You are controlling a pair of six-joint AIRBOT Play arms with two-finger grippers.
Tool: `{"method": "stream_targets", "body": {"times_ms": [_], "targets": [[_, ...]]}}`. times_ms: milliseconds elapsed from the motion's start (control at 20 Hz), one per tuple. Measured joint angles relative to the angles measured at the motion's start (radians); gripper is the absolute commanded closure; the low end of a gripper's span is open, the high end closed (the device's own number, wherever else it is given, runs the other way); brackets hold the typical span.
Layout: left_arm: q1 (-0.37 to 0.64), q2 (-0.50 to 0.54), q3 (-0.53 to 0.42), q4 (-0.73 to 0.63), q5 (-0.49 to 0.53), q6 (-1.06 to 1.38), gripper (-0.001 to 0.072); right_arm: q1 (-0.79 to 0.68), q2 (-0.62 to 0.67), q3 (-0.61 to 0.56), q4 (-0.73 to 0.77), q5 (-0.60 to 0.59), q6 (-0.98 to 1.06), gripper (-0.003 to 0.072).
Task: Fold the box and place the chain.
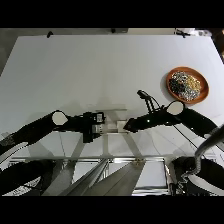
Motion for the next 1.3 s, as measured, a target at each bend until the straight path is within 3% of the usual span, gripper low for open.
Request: {"method": "stream_targets", "body": {"times_ms": [650, 1300], "targets": [[0.000, 0.000, 0.000, 0.000, 0.000, 0.000, 0.0554, 0.204, 0.000, 0.117, -0.421, -0.065, 0.552, 0.0279], [0.000, 0.000, 0.000, 0.000, 0.000, 0.000, 0.0554, 0.326, -0.054, 0.200, -0.641, -0.080, 0.940, 0.0280]]}}
